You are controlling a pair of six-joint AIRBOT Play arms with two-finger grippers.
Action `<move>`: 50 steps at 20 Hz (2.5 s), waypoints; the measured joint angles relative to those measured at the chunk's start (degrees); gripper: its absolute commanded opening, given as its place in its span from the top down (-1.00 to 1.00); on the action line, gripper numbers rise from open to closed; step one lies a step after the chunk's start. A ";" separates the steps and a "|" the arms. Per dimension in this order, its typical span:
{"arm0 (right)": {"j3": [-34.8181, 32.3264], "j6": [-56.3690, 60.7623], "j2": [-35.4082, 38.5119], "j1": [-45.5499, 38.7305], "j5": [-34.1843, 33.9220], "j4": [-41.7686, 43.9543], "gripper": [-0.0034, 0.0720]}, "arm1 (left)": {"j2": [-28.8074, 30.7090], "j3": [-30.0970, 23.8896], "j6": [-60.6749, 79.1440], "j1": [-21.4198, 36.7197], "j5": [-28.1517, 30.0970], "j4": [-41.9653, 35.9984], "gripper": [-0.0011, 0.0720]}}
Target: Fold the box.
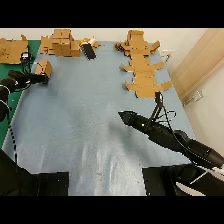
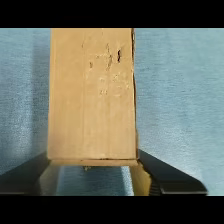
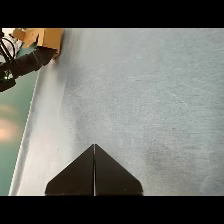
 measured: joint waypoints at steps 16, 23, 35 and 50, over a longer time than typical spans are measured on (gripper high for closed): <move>0.00 0.04 -0.02 0.00 -0.04 0.07 0.44 | 3.69 1.33 -2.64 3.23 -9.18 0.96 -0.94; 0.00 0.04 -0.02 -0.02 -0.63 0.07 0.10 | 7.48 1.33 -3.45 4.20 -18.25 2.05 -0.92; 5.44 0.02 -2.49 -4.72 -15.06 -5.64 0.91 | 22.25 0.33 -10.82 -3.45 -39.65 6.62 0.95; 32.83 -8.09 -23.32 -13.77 -48.87 -22.53 0.91 | 47.17 -34.05 -29.97 -29.68 -39.32 15.13 0.94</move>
